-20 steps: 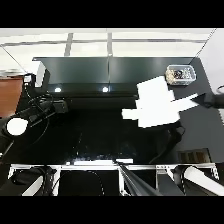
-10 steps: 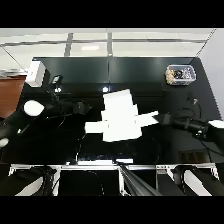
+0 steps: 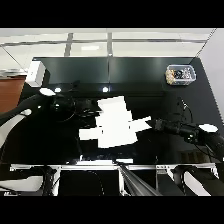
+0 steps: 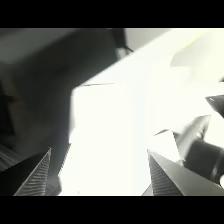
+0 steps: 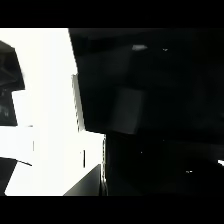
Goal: Fold the box and place the chain.
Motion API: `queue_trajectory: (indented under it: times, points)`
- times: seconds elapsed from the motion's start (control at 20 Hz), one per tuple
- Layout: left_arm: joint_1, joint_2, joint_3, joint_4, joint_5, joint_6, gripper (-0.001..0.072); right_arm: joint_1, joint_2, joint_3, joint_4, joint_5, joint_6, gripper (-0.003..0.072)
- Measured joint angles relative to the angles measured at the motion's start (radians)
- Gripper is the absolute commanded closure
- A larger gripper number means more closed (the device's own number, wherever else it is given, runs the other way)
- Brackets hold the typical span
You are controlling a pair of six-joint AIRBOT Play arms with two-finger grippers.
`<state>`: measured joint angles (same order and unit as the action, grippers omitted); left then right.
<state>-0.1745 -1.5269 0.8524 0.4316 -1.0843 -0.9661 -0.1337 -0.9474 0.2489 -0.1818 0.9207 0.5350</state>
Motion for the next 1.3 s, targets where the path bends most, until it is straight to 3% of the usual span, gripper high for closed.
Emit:
queue_trajectory:
  times: [0.3,0.35,0.5,0.55,0.65,1.3]
  points:
    - [-0.068,-0.165,0.140,-0.018,-0.179,0.056,0.0004,0.004,0.000,-0.002,0.005,-0.002,-0.001,0.0675]
    - [-0.072,-0.190,0.164,-0.012,-0.216,0.062,0.0037,0.004,0.000,-0.002,0.006,-0.002,-0.001,0.0675]
    - [-0.082,-0.254,0.244,0.042,-0.330,0.073,0.0237,0.004,0.000,-0.002,0.005,-0.001,-0.001,0.0675]
    - [-0.085,-0.270,0.269,0.065,-0.361,0.077,0.0246,0.004,0.000,-0.002,0.006,-0.001,-0.001,0.0675]
    - [-0.090,-0.291,0.309,0.115,-0.405,0.092,0.0368,0.004,0.000,-0.002,0.005,-0.001,-0.001,0.0675]
    - [-0.128,-0.316,0.364,0.189,-0.462,0.147,0.0381,0.004,0.000,-0.002,0.005,-0.003,-0.001,0.0675]
